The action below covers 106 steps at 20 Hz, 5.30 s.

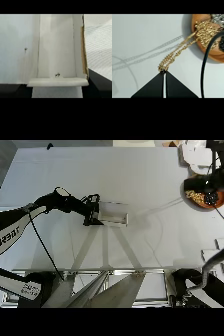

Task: Fold the box and place the chain.

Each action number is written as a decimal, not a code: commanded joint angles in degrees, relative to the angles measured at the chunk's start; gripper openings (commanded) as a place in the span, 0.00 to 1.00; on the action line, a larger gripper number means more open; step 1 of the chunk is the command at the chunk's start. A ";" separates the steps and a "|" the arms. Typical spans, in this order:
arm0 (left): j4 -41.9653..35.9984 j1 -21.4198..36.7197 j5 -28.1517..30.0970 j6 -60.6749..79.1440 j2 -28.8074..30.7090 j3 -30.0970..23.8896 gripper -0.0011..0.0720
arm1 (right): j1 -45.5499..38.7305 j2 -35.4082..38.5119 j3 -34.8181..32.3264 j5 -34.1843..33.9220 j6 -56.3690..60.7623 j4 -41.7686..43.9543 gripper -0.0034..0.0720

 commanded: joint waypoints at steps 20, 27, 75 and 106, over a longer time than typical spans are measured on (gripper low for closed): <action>0.00 0.00 0.02 0.00 0.00 -0.02 0.39 | 38.53 -11.69 -7.91 -25.16 13.51 14.34 0.06; 0.00 0.00 0.02 0.00 0.00 -0.02 0.39 | 39.71 -14.12 -7.85 -37.73 13.44 17.62 0.06; 0.02 0.00 0.02 0.00 0.00 -0.02 0.39 | -28.06 -29.00 10.19 -15.63 0.57 12.55 0.75; 0.00 0.00 0.00 0.00 0.00 -0.02 0.39 | -32.54 -29.42 15.34 -4.94 -6.12 17.05 0.06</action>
